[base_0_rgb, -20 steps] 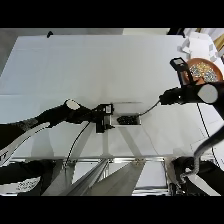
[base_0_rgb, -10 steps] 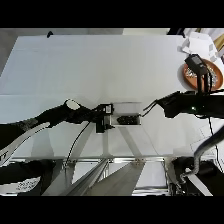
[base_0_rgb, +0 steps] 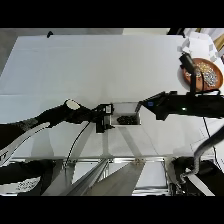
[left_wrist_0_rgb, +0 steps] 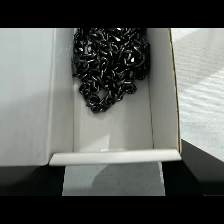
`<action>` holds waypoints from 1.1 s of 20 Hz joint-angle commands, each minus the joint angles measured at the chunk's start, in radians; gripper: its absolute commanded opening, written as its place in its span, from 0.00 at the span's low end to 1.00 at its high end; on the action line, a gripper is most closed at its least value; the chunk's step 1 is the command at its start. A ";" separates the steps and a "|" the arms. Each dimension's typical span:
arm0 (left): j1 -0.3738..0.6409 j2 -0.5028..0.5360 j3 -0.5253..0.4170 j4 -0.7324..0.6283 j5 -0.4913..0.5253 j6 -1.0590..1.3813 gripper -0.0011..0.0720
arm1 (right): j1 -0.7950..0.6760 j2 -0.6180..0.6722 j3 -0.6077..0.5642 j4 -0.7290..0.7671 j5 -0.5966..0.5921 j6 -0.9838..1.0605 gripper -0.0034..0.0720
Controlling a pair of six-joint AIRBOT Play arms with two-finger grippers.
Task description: Fold the box and place the chain.
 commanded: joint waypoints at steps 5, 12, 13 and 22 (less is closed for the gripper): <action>0.000 0.001 0.000 0.000 0.000 0.000 0.45 | 0.253 -0.280 -0.012 -0.029 -0.218 -0.081 0.07; 0.000 0.001 0.000 0.000 0.000 0.000 0.45 | 0.263 -0.410 -0.012 -0.167 -0.242 -0.059 0.07; 0.000 0.001 0.000 0.000 0.000 0.000 0.45 | 0.264 -0.412 -0.012 -0.172 -0.233 -0.073 0.08; 0.000 0.001 0.000 0.000 0.000 0.000 0.45 | 0.264 -0.381 0.087 -0.270 -0.026 -0.091 0.52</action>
